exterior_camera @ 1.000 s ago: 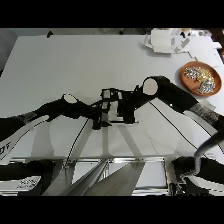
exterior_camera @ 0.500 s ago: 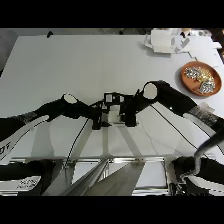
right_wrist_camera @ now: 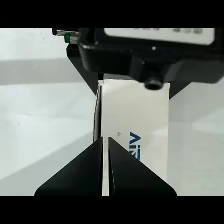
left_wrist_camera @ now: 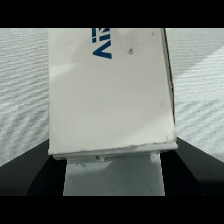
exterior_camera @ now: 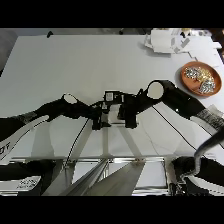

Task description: Fold the box and place the chain.

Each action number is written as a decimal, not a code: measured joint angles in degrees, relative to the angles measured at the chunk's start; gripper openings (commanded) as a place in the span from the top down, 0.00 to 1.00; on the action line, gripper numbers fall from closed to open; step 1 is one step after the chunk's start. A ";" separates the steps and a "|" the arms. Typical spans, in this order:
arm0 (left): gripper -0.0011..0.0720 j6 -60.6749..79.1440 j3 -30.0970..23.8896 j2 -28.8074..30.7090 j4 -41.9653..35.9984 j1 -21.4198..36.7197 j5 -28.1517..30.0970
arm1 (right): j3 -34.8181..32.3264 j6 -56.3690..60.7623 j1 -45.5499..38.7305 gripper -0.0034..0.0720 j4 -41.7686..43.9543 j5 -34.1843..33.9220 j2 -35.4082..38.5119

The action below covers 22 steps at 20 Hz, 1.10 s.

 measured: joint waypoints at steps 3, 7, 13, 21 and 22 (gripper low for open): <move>0.80 0.00 0.00 0.00 -0.02 0.00 0.04 | -0.02 -0.02 0.00 0.93 0.50 -1.03 -0.02; 0.80 -0.02 0.00 0.00 -0.04 0.00 0.07 | -0.09 -0.04 0.00 0.93 0.61 -1.20 -1.60; 0.80 0.00 0.00 0.00 -0.02 0.00 0.11 | -0.42 -0.02 0.00 0.93 0.87 0.92 -4.15; 0.80 0.04 -0.02 0.00 0.02 0.00 0.15 | -3.06 -0.04 -0.02 0.93 1.03 -0.92 -4.66; 0.80 0.07 -0.02 0.00 0.02 0.00 0.15 | -3.32 -0.02 -0.02 0.93 1.03 -1.33 -4.68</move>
